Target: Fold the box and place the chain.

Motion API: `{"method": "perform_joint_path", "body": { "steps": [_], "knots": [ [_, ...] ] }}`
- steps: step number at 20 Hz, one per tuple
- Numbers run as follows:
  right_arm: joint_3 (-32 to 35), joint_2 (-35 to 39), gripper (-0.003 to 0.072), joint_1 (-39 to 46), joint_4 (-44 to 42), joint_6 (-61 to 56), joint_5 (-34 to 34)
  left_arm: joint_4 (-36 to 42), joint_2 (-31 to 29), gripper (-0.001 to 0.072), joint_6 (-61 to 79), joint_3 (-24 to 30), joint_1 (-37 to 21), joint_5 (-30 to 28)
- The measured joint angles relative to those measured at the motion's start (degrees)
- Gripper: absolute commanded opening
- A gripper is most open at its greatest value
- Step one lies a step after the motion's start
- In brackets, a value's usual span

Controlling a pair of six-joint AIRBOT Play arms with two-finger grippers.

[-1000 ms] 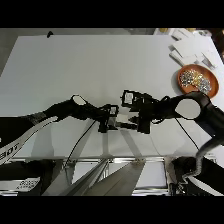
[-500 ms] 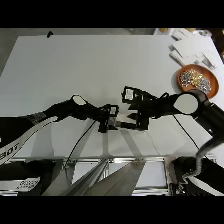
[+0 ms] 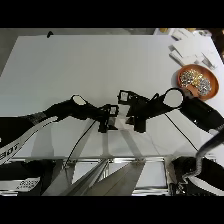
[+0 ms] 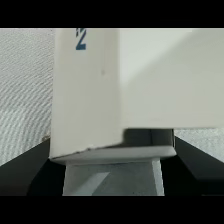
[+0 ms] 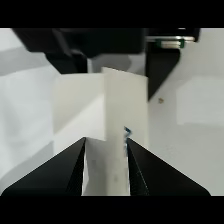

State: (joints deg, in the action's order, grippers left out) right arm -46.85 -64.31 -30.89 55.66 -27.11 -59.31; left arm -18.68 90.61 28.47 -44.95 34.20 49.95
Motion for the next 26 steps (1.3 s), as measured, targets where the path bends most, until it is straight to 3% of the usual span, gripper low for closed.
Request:
{"method": "perform_joint_path", "body": {
  "steps": [8, 11, 14, 22, 24, 26],
  "knots": [
    [0.0, -0.3, 0.0293, -2.3, 4.7, -0.5, 2.4, 0.0, 0.0, 0.0038, 0.0, 0.0, 0.0, 0.0],
    [0.0, -0.2, 0.0187, -2.4, 6.8, -1.9, 3.9, 0.1, 0.0, 0.0038, -0.2, 0.0, 0.0, -0.2],
    [0.1, -0.2, 0.0157, -2.4, 7.9, -2.6, 4.6, 0.1, 0.0, 0.0038, -0.2, 0.0, 0.0, -0.2],
    [2.6, -0.2, 0.0161, -2.5, 8.3, -2.9, 5.6, 0.1, 0.0, 0.0038, 0.0, 0.0, 0.0, -0.1],
    [3.0, -0.2, 0.0216, -2.5, 8.1, -3.0, 6.0, 0.1, 0.0, 0.0038, 0.0, 0.0, 0.0, -0.1],
    [3.4, -0.2, 0.0332, -2.4, 8.0, -3.1, 6.3, 0.0, 0.0, 0.0038, 0.0, 0.0, 0.0, 0.0]
  ]
}}
